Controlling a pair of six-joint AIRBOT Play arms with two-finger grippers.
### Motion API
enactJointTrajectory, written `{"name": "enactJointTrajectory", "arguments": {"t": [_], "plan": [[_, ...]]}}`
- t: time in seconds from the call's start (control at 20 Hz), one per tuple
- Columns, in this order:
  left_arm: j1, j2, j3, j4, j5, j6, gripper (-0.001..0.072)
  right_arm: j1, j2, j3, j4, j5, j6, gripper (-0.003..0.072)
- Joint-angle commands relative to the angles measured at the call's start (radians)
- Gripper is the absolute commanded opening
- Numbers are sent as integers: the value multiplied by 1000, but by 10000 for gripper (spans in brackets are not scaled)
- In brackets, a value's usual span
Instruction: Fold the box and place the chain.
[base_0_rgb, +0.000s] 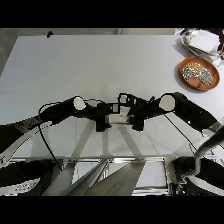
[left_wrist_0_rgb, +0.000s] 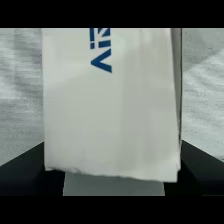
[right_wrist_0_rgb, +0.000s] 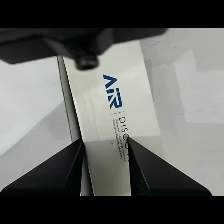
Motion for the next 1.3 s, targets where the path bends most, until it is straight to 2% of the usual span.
{"name": "enactJointTrajectory", "arguments": {"t": [0.0,0.3,0.65,0.7,0.75,0.85,1.05,1.25], "plan": [[-1,0,0,0,3,0,212,8,10,-9,0,5,1,310],[-1,0,0,0,2,0,212,8,58,-8,6,-32,1,344],[-1,0,0,0,2,0,212,0,150,-8,39,-48,2,337],[-1,0,0,0,2,0,212,-23,162,-9,80,-40,4,284],[-1,0,0,0,2,0,212,-57,169,-10,140,-25,3,166],[-1,0,0,0,2,0,212,-134,170,-24,282,12,-26,21],[-1,0,0,0,2,0,212,-225,167,-158,629,17,-276,17],[-1,0,0,0,3,0,212,-227,100,-251,792,9,-425,16]]}}
